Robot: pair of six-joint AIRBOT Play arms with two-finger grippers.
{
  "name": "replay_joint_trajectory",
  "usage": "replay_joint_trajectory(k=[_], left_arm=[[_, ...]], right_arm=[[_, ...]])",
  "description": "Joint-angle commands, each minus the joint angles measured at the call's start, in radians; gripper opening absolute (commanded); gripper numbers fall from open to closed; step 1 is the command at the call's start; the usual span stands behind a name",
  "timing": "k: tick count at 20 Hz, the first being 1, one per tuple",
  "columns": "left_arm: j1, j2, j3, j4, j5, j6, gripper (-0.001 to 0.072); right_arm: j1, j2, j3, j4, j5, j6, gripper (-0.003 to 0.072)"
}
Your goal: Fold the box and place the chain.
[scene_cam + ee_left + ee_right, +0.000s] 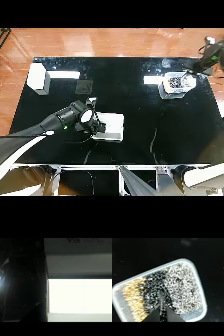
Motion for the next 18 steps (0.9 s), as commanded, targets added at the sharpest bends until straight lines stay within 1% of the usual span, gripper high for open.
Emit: replay_joint_trajectory(k=[1, 6, 8, 10, 12, 15, 18], left_arm=[[0.0, 0.0, 0.0, 0.001, 0.0, 0.0, 0.0022], [0.0, 0.0, 0.0, 0.004, -0.001, 0.0, 0.0022], [0.0, 0.0, 0.0, 0.003, -0.001, 0.0, 0.0022], [0.0, 0.0, 0.002, 0.003, -0.009, 0.0, 0.0022], [0.0, 0.0, 0.011, 0.004, -0.025, 0.0, 0.0022], [0.0, 0.0, 0.037, 0.004, -0.035, 0.0, 0.0021], [0.0, 0.0, 0.049, 0.024, -0.03, -0.011, 0.0021]], right_arm=[[-0.047, 0.098, 0.001, 0.15, -0.014, -0.101, 0.0026], [-0.047, 0.154, 0.001, 0.244, -0.014, -0.125, 0.0026], [-0.047, 0.156, 0.001, 0.256, -0.015, -0.128, 0.0026], [-0.047, 0.185, 0.002, 0.268, 0.0, -0.13, 0.0026], [-0.047, 0.251, 0.01, 0.275, 0.016, -0.156, 0.0026], [-0.047, 0.377, 0.009, 0.314, -0.059, -0.256, 0.0026], [-0.047, 0.479, 0.009, 0.422, -0.084, -0.311, 0.0026]])
